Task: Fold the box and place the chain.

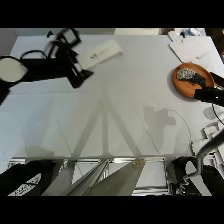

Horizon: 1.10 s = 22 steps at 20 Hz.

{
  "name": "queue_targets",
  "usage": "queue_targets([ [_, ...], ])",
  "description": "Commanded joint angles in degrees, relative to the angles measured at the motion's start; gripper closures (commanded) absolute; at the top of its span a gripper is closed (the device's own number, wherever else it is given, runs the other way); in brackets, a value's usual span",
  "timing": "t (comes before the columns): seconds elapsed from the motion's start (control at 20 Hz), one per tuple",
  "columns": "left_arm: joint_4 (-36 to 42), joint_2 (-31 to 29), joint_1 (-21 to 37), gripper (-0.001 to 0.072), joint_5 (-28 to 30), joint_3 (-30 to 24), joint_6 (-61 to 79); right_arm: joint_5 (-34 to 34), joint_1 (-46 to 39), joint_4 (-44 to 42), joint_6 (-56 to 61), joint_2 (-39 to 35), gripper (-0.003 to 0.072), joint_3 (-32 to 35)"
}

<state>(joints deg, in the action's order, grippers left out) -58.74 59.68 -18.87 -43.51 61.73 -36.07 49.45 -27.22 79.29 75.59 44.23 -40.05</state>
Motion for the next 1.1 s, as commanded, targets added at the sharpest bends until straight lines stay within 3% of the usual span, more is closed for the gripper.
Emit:
queue_targets([
  [0.0,-15.32,-7.28,7.19,0.0700,1.62,0.07,-24.04,0.02,-0.04,0.00,0.02,-0.04,0.0675,-0.02],
  [0.15,-23.45,-7.87,16.57,0.0700,0.20,0.02,-32.00,0.02,-0.04,0.00,0.02,-0.04,0.0675,-0.02],
  [0.35,-23.12,-5.44,26.91,0.0699,0.22,-0.11,-33.03,-0.07,-0.04,0.00,0.02,-0.04,0.0675,-0.04],
  [0.5,-23.17,-0.26,31.58,0.0700,0.22,-0.13,-33.00,-0.26,-0.04,0.00,0.02,-0.04,0.0675,-0.02],
  [0.95,-24.04,23.02,33.14,0.0687,4.52,-0.13,-32.98,-0.81,-0.04,0.00,0.02,-0.04,0.0675,-0.04],
  [1.0,-24.06,25.09,33.14,0.0650,4.72,-0.13,-32.98,-0.81,-0.04,0.00,0.02,-0.04,0.0675,-0.02],
  [1.05,-24.06,26.84,33.14,0.0538,5.35,-0.13,-32.98,-0.81,-0.04,0.00,0.02,-0.04,0.0675,-0.02],
])
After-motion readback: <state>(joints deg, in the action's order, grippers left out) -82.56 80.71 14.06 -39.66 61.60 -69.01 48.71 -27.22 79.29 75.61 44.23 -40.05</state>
